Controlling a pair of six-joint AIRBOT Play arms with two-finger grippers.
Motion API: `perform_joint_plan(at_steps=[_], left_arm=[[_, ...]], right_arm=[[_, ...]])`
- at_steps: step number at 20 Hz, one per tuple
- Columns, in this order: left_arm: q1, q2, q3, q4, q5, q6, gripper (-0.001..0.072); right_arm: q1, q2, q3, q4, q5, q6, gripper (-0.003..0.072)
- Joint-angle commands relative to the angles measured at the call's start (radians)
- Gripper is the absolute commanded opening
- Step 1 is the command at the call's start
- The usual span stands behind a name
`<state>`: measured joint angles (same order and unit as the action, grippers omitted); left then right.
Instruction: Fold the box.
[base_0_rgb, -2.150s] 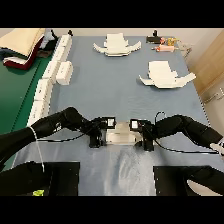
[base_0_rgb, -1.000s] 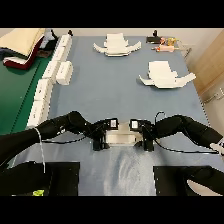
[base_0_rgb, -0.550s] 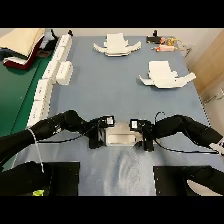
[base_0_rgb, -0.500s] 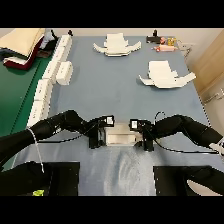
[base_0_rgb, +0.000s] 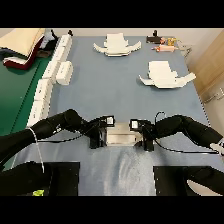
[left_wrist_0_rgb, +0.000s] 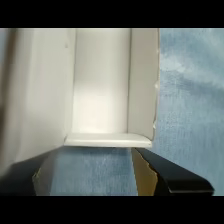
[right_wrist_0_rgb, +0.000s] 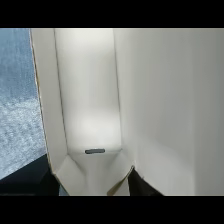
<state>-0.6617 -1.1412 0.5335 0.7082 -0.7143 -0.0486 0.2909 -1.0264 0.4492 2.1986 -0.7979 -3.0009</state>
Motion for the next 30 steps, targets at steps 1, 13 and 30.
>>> perform_joint_plan(at_steps=[1,13,30], left_arm=[[0.001,-0.001,0.0,0.069,-0.029,0.008,0.0699],[-0.043,-0.006,0.001,-0.043,-0.018,0.042,0.0699],[-0.049,-0.048,-0.002,-0.059,0.044,0.03,0.0699]], right_arm=[[0.0,-0.001,0.0,0.0,0.0,0.0,0.0464],[0.0,-0.001,0.0,0.0,0.0,0.0,0.0464],[0.0,-0.001,0.0,0.0,0.0,0.0,0.0464]])
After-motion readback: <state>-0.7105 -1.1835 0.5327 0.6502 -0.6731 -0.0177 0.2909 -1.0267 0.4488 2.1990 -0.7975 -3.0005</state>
